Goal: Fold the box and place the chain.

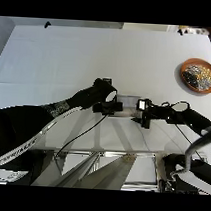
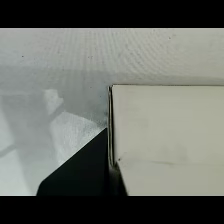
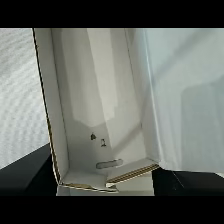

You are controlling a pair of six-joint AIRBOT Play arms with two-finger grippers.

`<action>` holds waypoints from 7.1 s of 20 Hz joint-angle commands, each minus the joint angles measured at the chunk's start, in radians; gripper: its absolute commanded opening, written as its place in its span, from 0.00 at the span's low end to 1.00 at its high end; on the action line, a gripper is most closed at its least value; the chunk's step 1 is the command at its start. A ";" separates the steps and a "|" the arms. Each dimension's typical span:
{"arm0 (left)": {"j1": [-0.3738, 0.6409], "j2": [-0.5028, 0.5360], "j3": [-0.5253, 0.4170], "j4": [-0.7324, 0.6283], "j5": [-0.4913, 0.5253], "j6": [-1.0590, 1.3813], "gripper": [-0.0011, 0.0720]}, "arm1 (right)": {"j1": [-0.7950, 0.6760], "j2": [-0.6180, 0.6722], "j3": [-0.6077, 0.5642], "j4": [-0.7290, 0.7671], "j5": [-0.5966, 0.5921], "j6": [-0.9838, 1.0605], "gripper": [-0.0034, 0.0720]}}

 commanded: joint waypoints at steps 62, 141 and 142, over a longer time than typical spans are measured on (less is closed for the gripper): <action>0.372 0.406 -0.677 -0.972 0.364 2.836 0.97 | 0.000 0.000 0.000 0.001 0.002 0.002 0.52; 0.318 0.124 -0.506 -1.040 0.359 2.889 0.30 | 0.000 0.327 0.000 -0.539 0.063 0.517 0.97; 0.318 0.124 -0.506 -1.040 0.359 2.889 0.30 | 0.000 0.360 0.000 -0.533 0.068 0.541 0.94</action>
